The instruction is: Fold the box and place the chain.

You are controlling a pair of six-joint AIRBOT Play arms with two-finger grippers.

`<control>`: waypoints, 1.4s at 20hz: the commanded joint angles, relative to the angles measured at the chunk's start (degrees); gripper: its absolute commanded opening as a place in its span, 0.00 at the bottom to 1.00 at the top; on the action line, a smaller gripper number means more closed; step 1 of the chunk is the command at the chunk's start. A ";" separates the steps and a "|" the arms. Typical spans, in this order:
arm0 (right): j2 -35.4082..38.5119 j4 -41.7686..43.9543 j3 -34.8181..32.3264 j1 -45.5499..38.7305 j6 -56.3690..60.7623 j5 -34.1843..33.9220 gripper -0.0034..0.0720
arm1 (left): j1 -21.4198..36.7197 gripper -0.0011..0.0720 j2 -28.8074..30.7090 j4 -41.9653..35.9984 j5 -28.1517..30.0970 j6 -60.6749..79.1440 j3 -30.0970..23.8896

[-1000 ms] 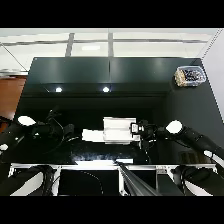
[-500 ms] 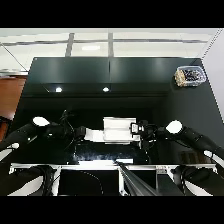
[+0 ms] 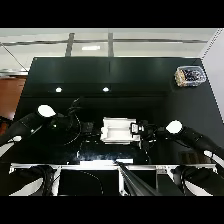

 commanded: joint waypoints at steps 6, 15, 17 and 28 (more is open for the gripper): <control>-0.04 0.02 0.02 0.02 0.00 -0.04 0.75 | -17.25 0.95 -0.02 20.26 13.73 -28.24 3.39; -0.04 0.02 0.02 0.02 0.00 -0.02 0.75 | -23.23 0.93 -0.02 29.33 18.60 -48.83 3.52; -0.02 0.02 0.02 0.02 0.00 -0.02 0.75 | -23.23 0.82 -0.13 29.73 17.27 -50.93 3.85; -0.04 0.02 0.02 0.02 0.00 0.22 0.75 | -33.24 0.61 -9.20 48.65 6.40 -68.65 17.59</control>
